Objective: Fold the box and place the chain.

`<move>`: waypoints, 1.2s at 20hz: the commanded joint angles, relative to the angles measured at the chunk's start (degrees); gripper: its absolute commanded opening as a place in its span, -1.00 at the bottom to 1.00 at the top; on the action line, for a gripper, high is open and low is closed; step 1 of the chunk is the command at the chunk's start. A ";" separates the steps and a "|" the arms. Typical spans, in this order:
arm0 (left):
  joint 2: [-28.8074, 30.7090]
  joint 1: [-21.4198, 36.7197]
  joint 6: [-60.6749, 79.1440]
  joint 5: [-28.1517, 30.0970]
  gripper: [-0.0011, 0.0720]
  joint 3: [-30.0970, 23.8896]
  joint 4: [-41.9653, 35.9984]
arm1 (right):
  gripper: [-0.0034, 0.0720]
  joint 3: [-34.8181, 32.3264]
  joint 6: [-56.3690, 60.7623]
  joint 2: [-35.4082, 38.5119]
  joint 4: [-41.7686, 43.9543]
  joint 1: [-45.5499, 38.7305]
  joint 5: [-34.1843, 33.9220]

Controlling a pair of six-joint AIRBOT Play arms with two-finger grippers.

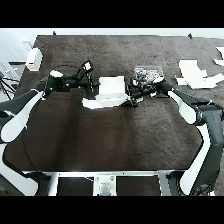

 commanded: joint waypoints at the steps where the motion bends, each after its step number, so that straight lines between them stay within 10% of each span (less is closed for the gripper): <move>1: -2.29 -0.28 -0.70 -1.95 -0.93 2.43 -0.22 | 0.04 -0.02 0.00 0.00 0.00 0.04 0.04; 17: -5.79 -1.60 -1.49 -2.56 -0.92 2.56 1.29 | 0.05 -0.02 0.00 0.00 0.00 0.04 0.04; 24: 1.75 -0.33 -0.70 -4.20 -0.91 2.54 5.92 | 0.04 -0.02 0.00 0.00 -0.02 0.04 0.04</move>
